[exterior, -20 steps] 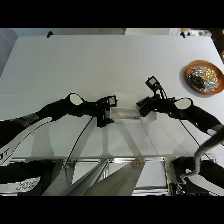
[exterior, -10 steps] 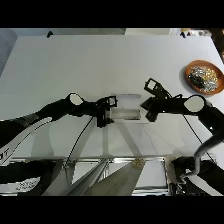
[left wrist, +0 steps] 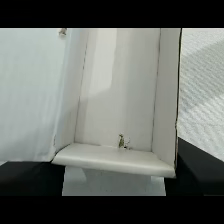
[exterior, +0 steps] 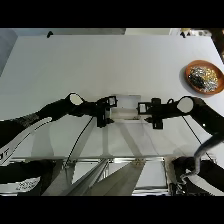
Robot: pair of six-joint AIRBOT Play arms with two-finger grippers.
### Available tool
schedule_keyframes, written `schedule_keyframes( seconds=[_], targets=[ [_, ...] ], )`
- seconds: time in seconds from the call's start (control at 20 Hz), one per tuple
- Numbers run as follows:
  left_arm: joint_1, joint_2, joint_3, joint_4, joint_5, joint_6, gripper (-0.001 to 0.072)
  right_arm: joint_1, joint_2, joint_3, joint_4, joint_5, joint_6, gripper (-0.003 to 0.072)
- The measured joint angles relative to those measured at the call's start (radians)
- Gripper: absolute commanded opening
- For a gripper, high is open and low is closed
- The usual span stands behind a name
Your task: Fold the box and place the chain.
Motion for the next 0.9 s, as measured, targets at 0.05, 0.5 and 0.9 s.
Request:
schedule_keyframes(
  seconds=[0.05, 0.5, 0.9],
  targets=[
    [0.000, 0.000, 0.000, 0.000, 0.000, 0.000, 0.0393, 0.008, -0.014, 0.000, 0.013, -0.011, -0.024, 0.0253],
    [0.000, 0.000, 0.000, 0.000, -0.003, 0.000, 0.0393, 0.027, -0.078, 0.000, 0.100, -0.059, -0.085, 0.0165],
    [0.000, 0.000, 0.000, 0.000, -0.006, 0.000, 0.0393, 0.027, -0.105, 0.000, 0.163, -0.090, -0.090, 0.0166]
  ],
)
